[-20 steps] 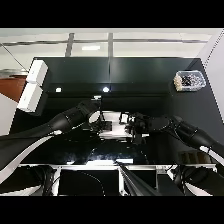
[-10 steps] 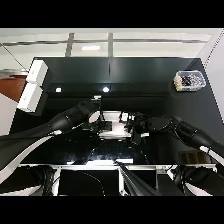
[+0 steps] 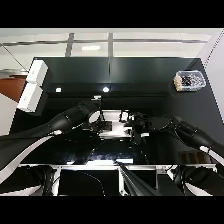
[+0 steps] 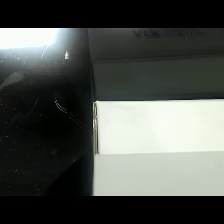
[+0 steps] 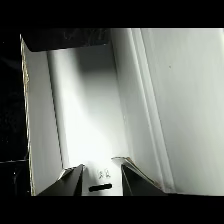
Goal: Fold the box and place the chain.
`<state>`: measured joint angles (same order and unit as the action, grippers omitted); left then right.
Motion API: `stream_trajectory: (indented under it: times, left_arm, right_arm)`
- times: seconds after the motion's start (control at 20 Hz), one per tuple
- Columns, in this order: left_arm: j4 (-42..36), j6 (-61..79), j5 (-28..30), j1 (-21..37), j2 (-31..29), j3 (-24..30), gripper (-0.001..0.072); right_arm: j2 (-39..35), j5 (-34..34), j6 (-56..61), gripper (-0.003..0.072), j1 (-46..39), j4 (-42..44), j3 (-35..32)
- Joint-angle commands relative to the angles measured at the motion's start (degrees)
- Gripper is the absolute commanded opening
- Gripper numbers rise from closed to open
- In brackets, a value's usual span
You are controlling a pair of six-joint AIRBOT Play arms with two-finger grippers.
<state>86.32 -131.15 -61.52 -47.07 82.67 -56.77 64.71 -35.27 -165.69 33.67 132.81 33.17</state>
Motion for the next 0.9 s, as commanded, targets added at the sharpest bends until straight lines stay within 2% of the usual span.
stream_trajectory:
  times: [0.0, 0.05, 0.1, 0.15, 0.2, 0.25, 0.45, 0.5, 0.55, 0.7, 0.85]
  left_arm:
    - [0.0, 0.0, 0.0, 0.0, 0.0, 0.0, 0.0025]
    - [0.0, 0.0, 0.0, 0.0, 0.0, 0.0, 0.0026]
    - [0.0, 0.0, 0.0, 0.0, 0.0, 0.0, 0.0025]
    - [0.0, 0.0, 0.0, 0.0, 0.0, 0.0, 0.0026]
    - [0.0, 0.0, 0.0, 0.0, 0.0, 0.0, 0.0026]
    - [0.0, 0.0, 0.0, 0.0, 0.0, 0.0, 0.0026]
    - [0.0, 0.0, 0.0, 0.0, 0.0, 0.0, 0.0025]
    - [0.1, 0.0, 0.0, 0.0, 0.0, 0.0, 0.0026]
    - [0.2, 0.0, 0.0, 0.0, 0.0, 0.0, 0.0025]
    - [0.2, 0.0, 0.0, 0.0, 0.0, 0.0, 0.0025]
    - [0.2, 0.0, 0.0, 0.0, 0.0, 0.0, 0.0026]
  right_arm:
    - [0.0, 0.4, 0.1, 0.0158, 0.0, 0.0, 0.0]
    - [0.0, 0.4, 0.1, 0.0172, 0.0, 0.0, 0.0]
    - [0.0, 0.5, 0.1, 0.0274, 0.0, 0.0, 0.0]
    - [0.0, 0.6, 0.1, 0.0304, 0.0, 0.0, 0.0]
    - [0.0, 0.8, 0.1, 0.0285, 0.0, 0.0, 0.0]
    - [0.0, 0.8, 0.1, 0.0143, 0.0, 0.0, 0.0]
    - [-0.1, 0.7, 2.4, 0.0124, -0.4, -2.8, 0.0]
    - [-0.3, 0.1, 4.5, 0.0058, -1.0, -4.2, 0.0]
    - [-0.8, -1.5, 6.4, 0.0024, -2.1, -5.4, 0.0]
    - [-3.2, -8.6, 9.4, 0.0024, -7.3, -5.8, 0.0]
    - [-8.9, -15.4, 15.5, 0.0024, -15.2, -5.8, 0.0]
